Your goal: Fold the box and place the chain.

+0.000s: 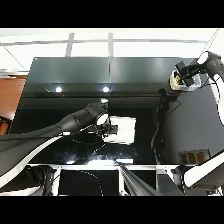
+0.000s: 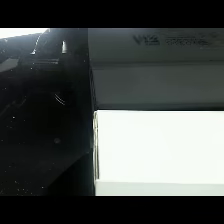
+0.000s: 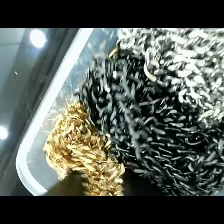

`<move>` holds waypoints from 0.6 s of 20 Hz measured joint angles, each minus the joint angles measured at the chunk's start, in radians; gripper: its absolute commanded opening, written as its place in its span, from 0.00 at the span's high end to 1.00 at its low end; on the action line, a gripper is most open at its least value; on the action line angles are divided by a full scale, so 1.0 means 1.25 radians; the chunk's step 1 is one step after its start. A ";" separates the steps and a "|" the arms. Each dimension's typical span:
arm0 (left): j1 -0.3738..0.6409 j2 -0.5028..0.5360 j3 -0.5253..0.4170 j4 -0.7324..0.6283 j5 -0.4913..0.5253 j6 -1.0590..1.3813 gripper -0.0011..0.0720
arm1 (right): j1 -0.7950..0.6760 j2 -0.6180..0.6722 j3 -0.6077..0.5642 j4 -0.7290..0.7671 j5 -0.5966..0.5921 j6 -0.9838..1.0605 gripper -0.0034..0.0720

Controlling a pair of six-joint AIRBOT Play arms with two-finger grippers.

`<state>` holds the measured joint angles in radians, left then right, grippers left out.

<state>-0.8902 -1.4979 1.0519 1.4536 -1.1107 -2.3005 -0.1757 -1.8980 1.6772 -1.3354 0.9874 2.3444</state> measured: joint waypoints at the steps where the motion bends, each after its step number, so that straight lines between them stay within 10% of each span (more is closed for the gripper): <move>1: 0.000 0.000 0.000 0.000 0.000 0.000 0.94 | 0.000 0.000 0.000 0.002 0.001 -0.012 0.94; 12: 0.000 0.000 0.000 0.000 0.001 0.000 0.94 | -0.010 0.190 0.001 0.038 0.077 -0.397 0.95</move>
<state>-0.8902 -1.4979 1.0519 1.4536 -1.1095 -2.3005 -0.1883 -1.6608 1.6787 -1.2884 1.0832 1.8477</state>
